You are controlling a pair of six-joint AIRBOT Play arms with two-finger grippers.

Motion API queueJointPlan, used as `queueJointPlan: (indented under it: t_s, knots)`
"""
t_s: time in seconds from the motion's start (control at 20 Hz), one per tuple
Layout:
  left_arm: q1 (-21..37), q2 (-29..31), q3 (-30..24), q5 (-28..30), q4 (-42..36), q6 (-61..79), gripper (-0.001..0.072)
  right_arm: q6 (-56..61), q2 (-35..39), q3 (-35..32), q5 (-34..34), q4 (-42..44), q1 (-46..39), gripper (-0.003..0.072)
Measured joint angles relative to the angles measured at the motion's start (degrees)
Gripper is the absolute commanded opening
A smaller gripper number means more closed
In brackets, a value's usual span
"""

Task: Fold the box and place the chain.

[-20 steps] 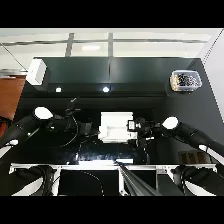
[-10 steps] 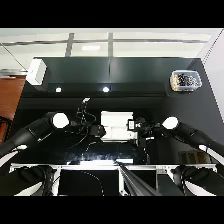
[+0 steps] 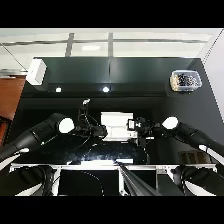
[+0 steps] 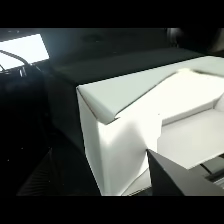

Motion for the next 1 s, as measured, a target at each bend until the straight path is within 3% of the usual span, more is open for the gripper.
queueJointPlan:
  t_s: [0.5,0.55,0.6,0.65,0.9,1.0]
  knots:
    - [-2.3,-3.0,3.3,-0.8,4.8,-6.9,0.0669,0.0,0.0,0.0,0.0,0.0,0.0,0.0342]
    - [-3.0,-4.1,4.7,-2.1,6.6,-8.5,0.0623,0.0,0.0,0.0,0.0,0.0,0.0,0.0342]
    - [-3.8,-5.3,6.2,-3.7,8.5,-10.5,0.0505,0.0,0.0,0.0,0.0,0.0,0.0,0.0342]
    - [-4.6,-6.5,7.5,-5.3,10.1,-12.2,0.0456,0.0,0.0,0.0,0.0,0.0,0.0,0.0342]
    - [-8.8,-11.6,12.6,-10.2,17.0,-20.9,0.0451,0.0,0.0,0.0,0.0,0.0,0.0,0.0342]
    - [-9.6,-12.8,13.8,-11.9,18.9,-23.3,0.0392,0.0,0.0,0.0,0.0,0.0,0.0,0.0342]
